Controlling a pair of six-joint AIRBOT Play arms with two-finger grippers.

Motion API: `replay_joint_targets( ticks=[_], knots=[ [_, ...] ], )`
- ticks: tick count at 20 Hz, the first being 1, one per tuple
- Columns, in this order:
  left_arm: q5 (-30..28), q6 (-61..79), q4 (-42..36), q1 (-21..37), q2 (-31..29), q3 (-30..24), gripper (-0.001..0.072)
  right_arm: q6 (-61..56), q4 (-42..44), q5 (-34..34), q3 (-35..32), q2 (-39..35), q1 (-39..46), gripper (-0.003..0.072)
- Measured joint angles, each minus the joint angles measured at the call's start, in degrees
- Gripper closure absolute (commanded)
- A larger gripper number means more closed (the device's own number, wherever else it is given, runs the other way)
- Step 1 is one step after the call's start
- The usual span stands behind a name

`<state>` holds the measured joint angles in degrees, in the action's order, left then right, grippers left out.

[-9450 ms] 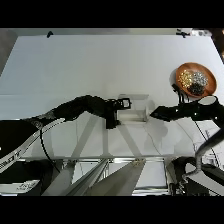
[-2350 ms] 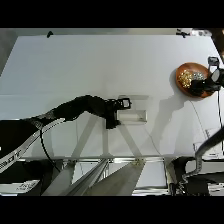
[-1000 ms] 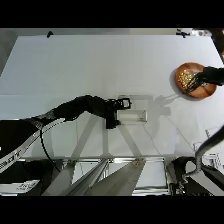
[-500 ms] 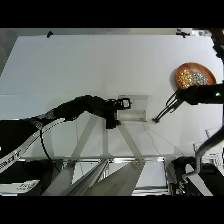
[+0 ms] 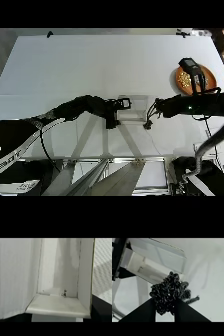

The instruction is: Fold the box and place the chain.

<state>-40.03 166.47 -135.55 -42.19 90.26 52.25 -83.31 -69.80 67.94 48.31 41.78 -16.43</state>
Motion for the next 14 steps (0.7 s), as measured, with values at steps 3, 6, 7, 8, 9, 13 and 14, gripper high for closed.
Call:
replay_joint_targets(
  ticks=[3, 6, 7, 8, 9, 13, 14],
  knots=[
    [0.0, 0.0, 0.0, 0.0, 0.0, 0.0, 0.0394, -1.4, -0.5, -4.1, -0.3, 0.0, -3.8, 0.0674],
    [0.0, 0.0, 0.0, 0.0, 0.0, 0.0, 0.0394, -2.0, -0.4, -7.0, -0.4, -0.1, -5.3, 0.0674],
    [0.0, 0.0, 0.0, 0.0, 0.0, 0.0, 0.0394, -2.1, -0.1, -7.6, -0.3, -0.1, -5.6, 0.0674],
    [0.0, 0.0, 0.0, 0.0, 0.0, 0.0, 0.0394, -2.2, 0.3, -8.2, -0.3, -0.1, -5.7, 0.0674],
    [0.0, 0.0, 0.0, 0.0, 0.0, 0.0, 0.0394, -2.2, 0.8, -8.7, -0.2, -0.1, -5.9, 0.0674],
    [0.0, 0.0, 0.0, 0.0, 0.0, 0.0, 0.0394, -2.2, 1.4, -9.5, -0.2, 1.5, -8.0, 0.0674],
    [0.0, 0.0, 0.0, 0.0, 0.0, 0.0, 0.0394, -2.2, 1.0, -9.8, -0.2, 2.6, -9.0, 0.0674]
  ],
)
